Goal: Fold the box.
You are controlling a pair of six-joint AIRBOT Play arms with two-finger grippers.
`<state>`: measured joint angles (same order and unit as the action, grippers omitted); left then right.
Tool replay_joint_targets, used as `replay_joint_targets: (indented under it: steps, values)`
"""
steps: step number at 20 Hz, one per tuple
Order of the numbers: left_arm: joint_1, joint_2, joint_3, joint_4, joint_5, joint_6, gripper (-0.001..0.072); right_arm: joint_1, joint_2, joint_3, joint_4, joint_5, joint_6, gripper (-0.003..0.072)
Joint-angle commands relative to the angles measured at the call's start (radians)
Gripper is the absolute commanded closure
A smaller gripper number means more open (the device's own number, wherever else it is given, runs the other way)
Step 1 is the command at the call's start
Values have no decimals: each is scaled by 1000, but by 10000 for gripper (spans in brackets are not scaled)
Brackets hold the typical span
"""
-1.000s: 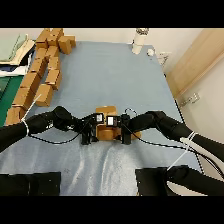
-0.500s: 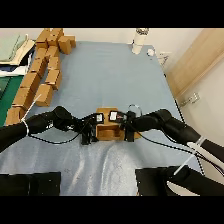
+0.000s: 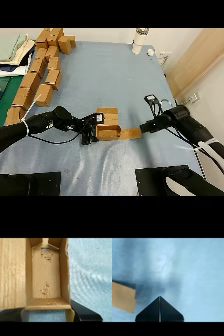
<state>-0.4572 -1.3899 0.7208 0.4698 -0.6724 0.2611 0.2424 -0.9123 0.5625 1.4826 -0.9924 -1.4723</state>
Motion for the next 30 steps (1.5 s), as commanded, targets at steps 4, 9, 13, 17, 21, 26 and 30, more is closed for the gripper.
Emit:
replay_joint_targets:
  steps: [4,9,13,17,21,26,30]
  values:
    - [0,0,0,0,0,0,306,-60,-109,-38,474,36,-170,681]
    - [0,0,0,0,0,0,306,-60,-76,-36,615,27,-250,682]
    - [0,0,0,0,0,0,306,-60,-75,-36,723,7,-337,679]
    - [0,0,0,0,0,0,306,-60,-76,-5,781,-11,-369,341]
    - [0,0,0,0,0,0,306,-60,-76,58,783,-13,-368,341]
    - [0,0,0,1,0,0,306,8,-120,64,784,-11,-349,341]
    - [0,0,0,0,0,0,306,131,-164,103,676,50,-211,341]
